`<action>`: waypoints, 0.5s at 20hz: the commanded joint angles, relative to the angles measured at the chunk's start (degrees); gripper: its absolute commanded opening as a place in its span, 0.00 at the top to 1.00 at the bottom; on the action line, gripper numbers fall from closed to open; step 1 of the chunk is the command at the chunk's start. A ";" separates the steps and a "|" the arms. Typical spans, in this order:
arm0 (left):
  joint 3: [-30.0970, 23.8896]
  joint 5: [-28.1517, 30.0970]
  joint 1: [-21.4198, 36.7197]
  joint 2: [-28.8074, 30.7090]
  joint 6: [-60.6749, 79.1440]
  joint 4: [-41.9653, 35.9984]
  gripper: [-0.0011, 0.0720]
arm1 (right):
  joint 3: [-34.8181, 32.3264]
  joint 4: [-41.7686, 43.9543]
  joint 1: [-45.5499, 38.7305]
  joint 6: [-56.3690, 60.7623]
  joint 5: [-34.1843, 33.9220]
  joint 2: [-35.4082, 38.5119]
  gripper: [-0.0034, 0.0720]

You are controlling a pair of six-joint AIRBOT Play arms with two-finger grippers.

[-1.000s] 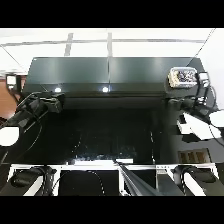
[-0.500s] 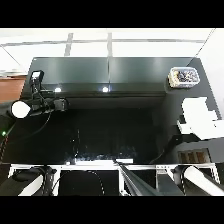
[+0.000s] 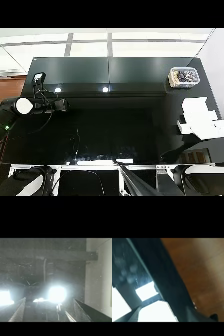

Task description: Fold the box and place the chain.

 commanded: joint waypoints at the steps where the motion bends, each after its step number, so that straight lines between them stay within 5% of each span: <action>1: 0.07 -0.22 0.04 -0.11 -0.24 -1.86 0.02 | 1.07 -1.66 -0.50 -8.92 1.86 -3.06 0.43; 2: 0.07 -0.39 -0.04 -0.11 -0.22 -2.36 0.02 | 1.07 -1.55 -0.50 -9.25 1.95 -3.04 0.68; 4: 0.07 -0.68 -0.04 -0.11 -0.22 -2.67 0.02 | 1.07 -0.59 -0.44 -9.31 4.55 -3.02 0.87; 10: 0.04 -1.60 -0.02 -0.13 -0.24 -2.60 0.02 | -5.07 17.25 0.55 -9.29 17.51 3.80 0.87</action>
